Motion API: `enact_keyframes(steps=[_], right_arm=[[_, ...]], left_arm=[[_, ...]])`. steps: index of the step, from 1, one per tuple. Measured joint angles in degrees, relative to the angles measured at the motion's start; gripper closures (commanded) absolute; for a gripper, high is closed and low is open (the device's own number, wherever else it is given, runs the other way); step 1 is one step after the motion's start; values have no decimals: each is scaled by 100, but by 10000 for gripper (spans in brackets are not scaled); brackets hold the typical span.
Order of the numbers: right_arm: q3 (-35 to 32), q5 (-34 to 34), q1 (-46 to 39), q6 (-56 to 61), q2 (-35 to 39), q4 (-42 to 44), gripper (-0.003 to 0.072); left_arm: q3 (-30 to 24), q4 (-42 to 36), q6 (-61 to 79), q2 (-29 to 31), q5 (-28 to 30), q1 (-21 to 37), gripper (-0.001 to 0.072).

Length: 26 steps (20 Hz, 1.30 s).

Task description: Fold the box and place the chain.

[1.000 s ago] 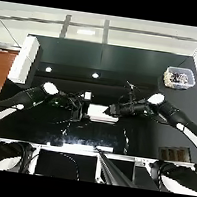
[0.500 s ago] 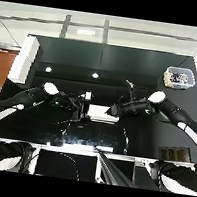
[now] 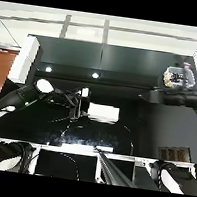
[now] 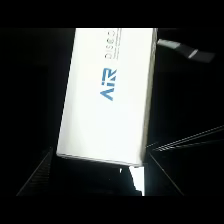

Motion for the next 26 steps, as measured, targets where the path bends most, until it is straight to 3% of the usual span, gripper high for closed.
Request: enact_keyframes(steps=[3,6,14,20,26], right_arm=[[-9,173,-437,166,267,-450,676],[-81,90,-601,234,363,-649,676],[-142,7,-697,293,417,-817,676],[-146,-44,-697,306,422,-835,676],[-146,-61,-697,304,422,-839,676]], left_arm=[[219,256,-584,188,-428,-127,-5],[527,361,-951,164,-330,-452,-5],[1613,448,-1764,-957,-138,-1012,-5],[1781,612,-1950,-1318,-459,-1071,-5],[1805,767,-1965,-1453,-413,-1226,-5]])
